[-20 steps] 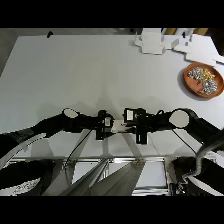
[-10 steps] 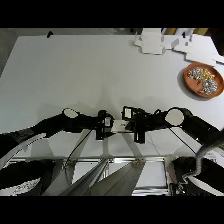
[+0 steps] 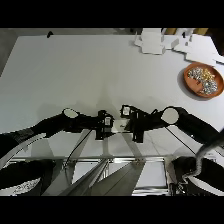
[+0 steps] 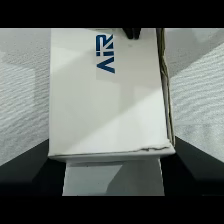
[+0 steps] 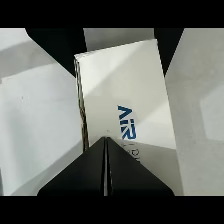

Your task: Fold the box and place the chain.

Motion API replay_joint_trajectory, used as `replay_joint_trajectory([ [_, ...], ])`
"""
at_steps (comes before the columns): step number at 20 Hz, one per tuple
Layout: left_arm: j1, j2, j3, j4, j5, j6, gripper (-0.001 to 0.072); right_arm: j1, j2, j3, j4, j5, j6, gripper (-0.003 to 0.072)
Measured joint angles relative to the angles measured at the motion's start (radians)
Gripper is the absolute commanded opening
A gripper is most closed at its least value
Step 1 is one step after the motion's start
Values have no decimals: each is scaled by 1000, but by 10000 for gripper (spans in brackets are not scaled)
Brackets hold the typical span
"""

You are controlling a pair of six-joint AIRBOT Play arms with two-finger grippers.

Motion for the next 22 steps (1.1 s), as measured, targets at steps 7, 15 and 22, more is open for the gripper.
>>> replay_joint_trajectory([
  [7,0,0,0,0,-1,4,11,0,12,-1,-20,-9,21,21],
  [15,1,0,0,-1,-2,5,11,-53,192,-1,-114,-34,140,20],
  [22,1,0,0,0,-2,4,11,-184,226,-8,-194,77,283,21],
])
